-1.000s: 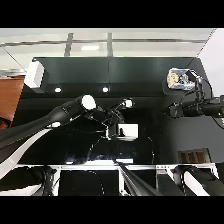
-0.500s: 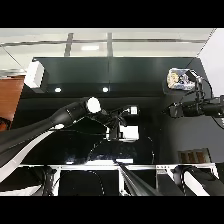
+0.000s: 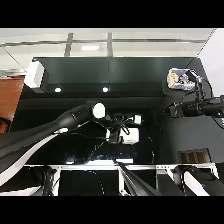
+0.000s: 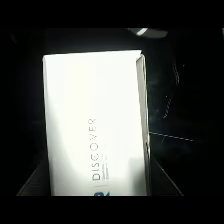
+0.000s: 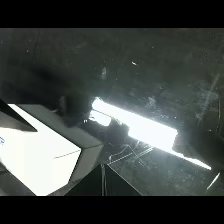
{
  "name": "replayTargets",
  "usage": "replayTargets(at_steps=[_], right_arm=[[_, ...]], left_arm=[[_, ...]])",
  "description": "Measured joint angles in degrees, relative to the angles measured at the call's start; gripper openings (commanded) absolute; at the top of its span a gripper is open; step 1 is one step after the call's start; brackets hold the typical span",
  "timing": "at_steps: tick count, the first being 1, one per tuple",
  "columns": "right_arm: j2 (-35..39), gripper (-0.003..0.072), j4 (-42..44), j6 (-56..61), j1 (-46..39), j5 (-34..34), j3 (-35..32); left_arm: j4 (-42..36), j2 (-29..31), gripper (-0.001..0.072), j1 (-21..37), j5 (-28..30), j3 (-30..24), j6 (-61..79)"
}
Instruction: Fold the box and place the chain.
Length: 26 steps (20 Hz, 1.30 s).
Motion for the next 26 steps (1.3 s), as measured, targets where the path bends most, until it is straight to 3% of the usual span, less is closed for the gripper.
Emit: replayTargets(at_steps=[2,3,4,5,7,8,11,15,20,23,26], right_arm=[[0.0,0.0012,0.0,0.0,0.0,-0.1,0.0],[0.0,0.0012,0.0,0.0,0.0,-0.1,0.0],[0.0,0.0012,0.0,0.0,0.0,-0.1,0.0],[0.0,0.0012,0.0,0.0,0.0,-0.1,0.0],[0.0,0.0011,0.0,0.1,0.0,0.4,0.0],[0.0,0.0012,0.0,0.1,0.0,0.6,0.0],[0.0,0.0011,0.0,0.1,0.0,1.1,0.0],[0.0,0.0012,0.1,0.1,0.0,1.3,0.0],[0.0,0.0012,0.1,0.1,0.0,1.1,0.0],[0.0,0.0012,0.1,0.1,0.0,0.7,0.0],[0.0,0.0012,0.2,0.1,0.1,0.5,0.0]], left_arm=[[3.5,-0.7,0.0698,-1.2,1.2,0.0,0.2],[4.1,-0.9,0.0580,-1.6,1.9,0.0,0.2],[4.7,-1.0,0.0417,-2.0,2.7,0.0,-0.2],[5.1,-1.0,0.0341,-2.2,3.0,0.0,-0.8],[6.0,-0.6,0.0330,-1.9,3.1,0.0,-3.8],[6.2,0.2,0.0279,-1.2,2.6,0.0,-5.5],[9.1,4.0,0.0275,3.8,-0.2,0.0,-12.9],[21.2,9.8,0.0296,17.5,-7.3,0.0,-29.4],[31.9,13.4,0.0296,43.2,-14.7,0.0,-46.7],[32.9,13.8,0.0296,57.9,-13.8,0.0,-50.8],[32.6,13.0,0.0295,67.2,-7.7,0.1,-52.2]])
